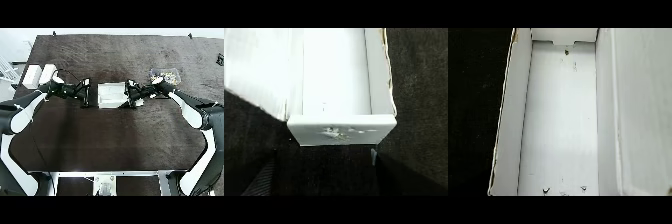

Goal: Fold the box and place the chain.

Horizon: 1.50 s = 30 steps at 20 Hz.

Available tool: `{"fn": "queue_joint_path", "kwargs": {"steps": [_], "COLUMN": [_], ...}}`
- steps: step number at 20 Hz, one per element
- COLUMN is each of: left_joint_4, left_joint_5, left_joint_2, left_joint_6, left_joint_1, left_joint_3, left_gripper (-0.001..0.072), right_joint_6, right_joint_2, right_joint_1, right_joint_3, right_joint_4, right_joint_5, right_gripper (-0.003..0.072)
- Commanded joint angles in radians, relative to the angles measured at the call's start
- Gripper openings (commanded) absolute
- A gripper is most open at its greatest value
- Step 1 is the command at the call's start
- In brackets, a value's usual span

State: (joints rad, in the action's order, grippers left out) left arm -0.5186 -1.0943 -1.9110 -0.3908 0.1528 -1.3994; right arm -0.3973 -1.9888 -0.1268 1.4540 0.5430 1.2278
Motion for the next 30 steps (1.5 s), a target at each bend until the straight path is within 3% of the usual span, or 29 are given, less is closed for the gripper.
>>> {"fn": "queue_joint_path", "kwargs": {"steps": [1,16,30], "left_joint_4": [0.017,0.067,0.138], "left_joint_5": [-0.025,-0.066,-0.010], "left_joint_2": [-0.004,-0.005,-0.049], "left_joint_6": [-0.003,-0.005,-0.011], "left_joint_1": [0.000,0.001,0.027], "left_joint_3": [0.001,0.001,0.000], "left_gripper": [0.0716,0.0716,0.0716], "right_joint_6": [0.000,0.000,0.000], "right_joint_2": [0.000,0.000,0.000], "right_joint_1": [0.000,0.000,0.000], "right_joint_3": [0.000,0.000,0.000], "right_joint_4": [0.000,0.000,0.000], "right_joint_5": [0.000,0.000,0.000], "right_gripper": [0.0591,0.0592,0.0591]}}
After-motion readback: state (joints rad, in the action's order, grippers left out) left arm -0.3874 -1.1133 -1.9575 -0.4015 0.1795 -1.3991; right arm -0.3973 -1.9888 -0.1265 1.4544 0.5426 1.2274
